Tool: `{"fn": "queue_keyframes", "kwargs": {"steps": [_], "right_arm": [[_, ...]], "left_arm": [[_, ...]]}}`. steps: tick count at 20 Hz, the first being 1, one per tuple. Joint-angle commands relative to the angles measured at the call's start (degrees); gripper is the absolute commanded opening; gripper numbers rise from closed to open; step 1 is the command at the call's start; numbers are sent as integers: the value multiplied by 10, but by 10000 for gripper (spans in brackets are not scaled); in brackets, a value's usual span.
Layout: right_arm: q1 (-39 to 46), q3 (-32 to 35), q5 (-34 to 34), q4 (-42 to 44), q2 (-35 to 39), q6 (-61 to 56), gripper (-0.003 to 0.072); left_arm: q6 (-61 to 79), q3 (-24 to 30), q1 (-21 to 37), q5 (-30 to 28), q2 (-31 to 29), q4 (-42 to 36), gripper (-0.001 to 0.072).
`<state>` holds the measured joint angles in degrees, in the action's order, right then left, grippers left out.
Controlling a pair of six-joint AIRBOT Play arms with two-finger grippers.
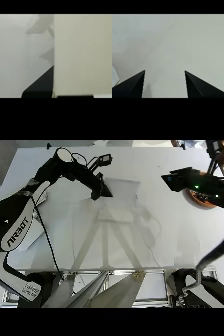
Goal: Fold the box and place the chain.
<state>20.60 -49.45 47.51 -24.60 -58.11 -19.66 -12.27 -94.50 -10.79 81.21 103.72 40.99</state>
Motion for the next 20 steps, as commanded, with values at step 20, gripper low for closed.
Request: {"fn": "queue_keyframes", "kwargs": {"steps": [20], "right_arm": [[25, -1, 24, -195, 39, -104, 524]], "left_arm": [[42, 181, -44, -144, -156, 12, 2]]}}
